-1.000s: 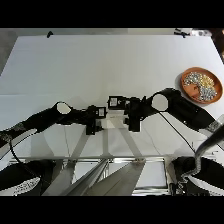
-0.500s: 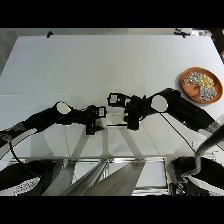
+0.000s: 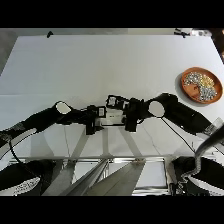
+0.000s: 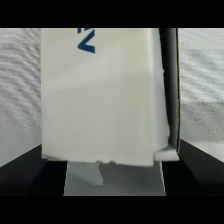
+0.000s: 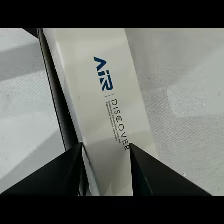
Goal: Fold the box and place the chain.
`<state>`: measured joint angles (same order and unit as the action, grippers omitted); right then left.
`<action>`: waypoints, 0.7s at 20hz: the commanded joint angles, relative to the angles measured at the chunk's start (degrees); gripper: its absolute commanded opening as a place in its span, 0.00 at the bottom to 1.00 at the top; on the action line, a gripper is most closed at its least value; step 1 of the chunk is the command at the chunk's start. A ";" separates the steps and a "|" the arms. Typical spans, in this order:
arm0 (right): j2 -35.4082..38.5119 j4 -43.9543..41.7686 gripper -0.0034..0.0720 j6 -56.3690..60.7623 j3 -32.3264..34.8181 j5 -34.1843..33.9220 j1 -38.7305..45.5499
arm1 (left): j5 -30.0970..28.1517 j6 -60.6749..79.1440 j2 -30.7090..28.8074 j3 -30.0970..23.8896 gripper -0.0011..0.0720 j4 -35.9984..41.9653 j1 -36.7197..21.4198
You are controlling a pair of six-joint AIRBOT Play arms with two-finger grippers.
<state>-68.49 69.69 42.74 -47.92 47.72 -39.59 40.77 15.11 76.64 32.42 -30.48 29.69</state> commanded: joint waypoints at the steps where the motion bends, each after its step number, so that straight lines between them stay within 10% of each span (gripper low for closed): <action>1: -0.02 0.74 0.43 1.64 0.09 -1.29 -0.11 | 0.20 0.07 -0.04 -0.02 0.39 -0.04 0.04; 14: -0.02 2.43 0.43 3.87 2.21 -0.66 -3.58 | 0.20 0.09 -0.04 -0.04 0.39 -0.04 0.04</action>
